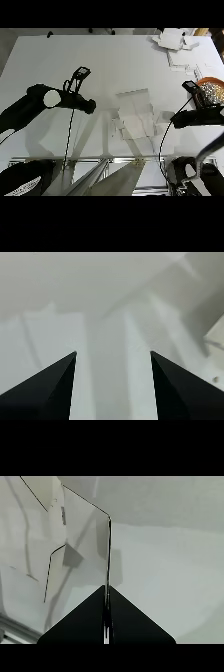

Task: Fold the box and place the chain.

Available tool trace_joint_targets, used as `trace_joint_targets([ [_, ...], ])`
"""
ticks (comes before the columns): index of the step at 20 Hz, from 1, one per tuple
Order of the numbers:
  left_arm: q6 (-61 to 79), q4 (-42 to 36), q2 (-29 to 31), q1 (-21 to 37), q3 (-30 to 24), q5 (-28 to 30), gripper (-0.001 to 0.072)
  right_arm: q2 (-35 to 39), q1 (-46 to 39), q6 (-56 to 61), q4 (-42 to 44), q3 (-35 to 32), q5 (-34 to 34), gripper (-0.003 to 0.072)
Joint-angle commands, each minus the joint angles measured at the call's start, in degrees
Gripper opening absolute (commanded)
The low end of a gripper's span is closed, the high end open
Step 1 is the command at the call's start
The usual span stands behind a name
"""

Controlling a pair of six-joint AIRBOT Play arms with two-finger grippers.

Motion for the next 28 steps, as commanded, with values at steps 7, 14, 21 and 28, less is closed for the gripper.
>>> trace_joint_targets([
  [7, 49.92, -51.04, -14.34, 0.09, 1.84, 0.57, 0.0514, 0.46, 0.31, 0.13, 1.11, -0.35, 0.04, 0.0022],
  [14, 55.52, -51.78, -26.4, 0.0, 9.55, -5.95, 0.0516, 0.46, 0.31, 0.13, 1.14, -0.35, 0.07, 0.0022],
  [21, 63.54, -56.24, -29.99, -2.73, 9.92, -7.8, 0.0355, 0.46, 0.31, 0.13, 1.16, -0.35, 0.09, 0.0022],
  [28, 69.16, -53.09, -27.36, -1.73, 9.92, -7.52, 0.0005, 0.61, 0.31, -0.09, 6.64, -0.26, 0.22, 0.0291],
])
